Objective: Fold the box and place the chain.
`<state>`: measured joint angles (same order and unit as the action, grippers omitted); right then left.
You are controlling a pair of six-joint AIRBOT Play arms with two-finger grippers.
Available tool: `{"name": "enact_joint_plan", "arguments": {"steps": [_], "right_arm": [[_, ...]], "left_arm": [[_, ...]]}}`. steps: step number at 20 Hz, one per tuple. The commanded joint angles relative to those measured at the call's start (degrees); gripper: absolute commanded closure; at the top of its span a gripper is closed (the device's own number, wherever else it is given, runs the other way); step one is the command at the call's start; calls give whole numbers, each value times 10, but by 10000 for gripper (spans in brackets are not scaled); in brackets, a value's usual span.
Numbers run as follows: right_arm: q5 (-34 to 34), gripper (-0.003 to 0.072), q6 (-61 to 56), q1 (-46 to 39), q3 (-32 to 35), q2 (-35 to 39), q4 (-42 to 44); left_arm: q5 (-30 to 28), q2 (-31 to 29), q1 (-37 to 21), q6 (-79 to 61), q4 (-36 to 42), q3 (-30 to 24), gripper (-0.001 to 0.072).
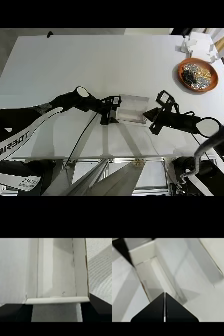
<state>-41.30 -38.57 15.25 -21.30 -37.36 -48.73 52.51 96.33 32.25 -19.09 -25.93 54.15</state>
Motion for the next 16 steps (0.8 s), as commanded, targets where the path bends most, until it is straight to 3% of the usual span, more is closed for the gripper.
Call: {"name": "enact_joint_plan", "arguments": {"steps": [1,4,7,12,16], "right_arm": [[5,672,-352,0,0,9,-154],[-12,672,-435,0,-2,9,-218],[-44,672,-444,-54,-19,9,-198],[-167,672,-396,-214,-53,1,-191],[-200,672,-360,-239,-53,-65,-126]], "left_arm": [[0,0,0,0,0,0,504],[0,0,0,0,0,0,504],[0,0,0,0,0,0,504],[0,0,0,0,0,0,504],[0,0,0,0,0,0,504]]}}
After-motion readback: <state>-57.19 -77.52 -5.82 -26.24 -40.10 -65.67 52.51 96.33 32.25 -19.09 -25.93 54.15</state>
